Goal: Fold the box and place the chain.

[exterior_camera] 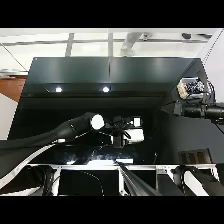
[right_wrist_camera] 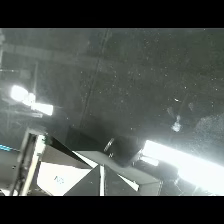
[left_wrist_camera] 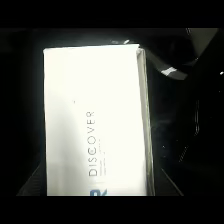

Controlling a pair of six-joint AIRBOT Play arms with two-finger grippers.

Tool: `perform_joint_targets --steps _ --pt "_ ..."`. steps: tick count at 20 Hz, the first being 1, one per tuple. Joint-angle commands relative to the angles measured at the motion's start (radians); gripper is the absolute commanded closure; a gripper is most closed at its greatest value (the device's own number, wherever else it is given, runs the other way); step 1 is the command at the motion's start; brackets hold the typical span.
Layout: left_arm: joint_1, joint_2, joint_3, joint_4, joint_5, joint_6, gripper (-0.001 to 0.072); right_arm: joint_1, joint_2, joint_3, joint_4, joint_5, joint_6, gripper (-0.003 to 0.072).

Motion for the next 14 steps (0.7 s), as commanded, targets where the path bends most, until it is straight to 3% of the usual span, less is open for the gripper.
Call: perform_joint_targets --steps 1,2,3,5,8,10,14 --pt "-0.028 -0.029 0.000 0.013 0.035 -0.011 0.0001 0.000 0.000 0.000 -0.002 0.003 0.000 0.0647" --pt "-0.029 -0.025 0.000 0.019 0.035 -0.013 0.0007 0.000 0.000 0.000 -0.006 0.004 0.000 0.0647" --pt "-0.022 -0.015 0.002 0.041 0.042 -0.049 0.0058 0.000 0.000 0.000 -0.007 0.006 0.000 0.0647" --pt "0.016 0.016 0.014 0.142 0.032 -0.161 0.0257 0.000 0.000 0.000 -0.007 0.006 0.000 0.0647" --pt "0.140 0.098 0.016 0.298 0.002 -0.299 0.0316 0.000 0.000 0.000 -0.006 0.006 0.001 0.0647" --pt "0.275 0.152 0.016 0.357 -0.031 -0.353 0.0311 0.000 0.000 0.000 -0.006 0.007 0.001 0.0647" --pt "0.669 0.186 0.016 0.404 0.019 -0.373 0.0302 0.000 0.000 0.000 -0.006 0.024 0.002 0.0647"
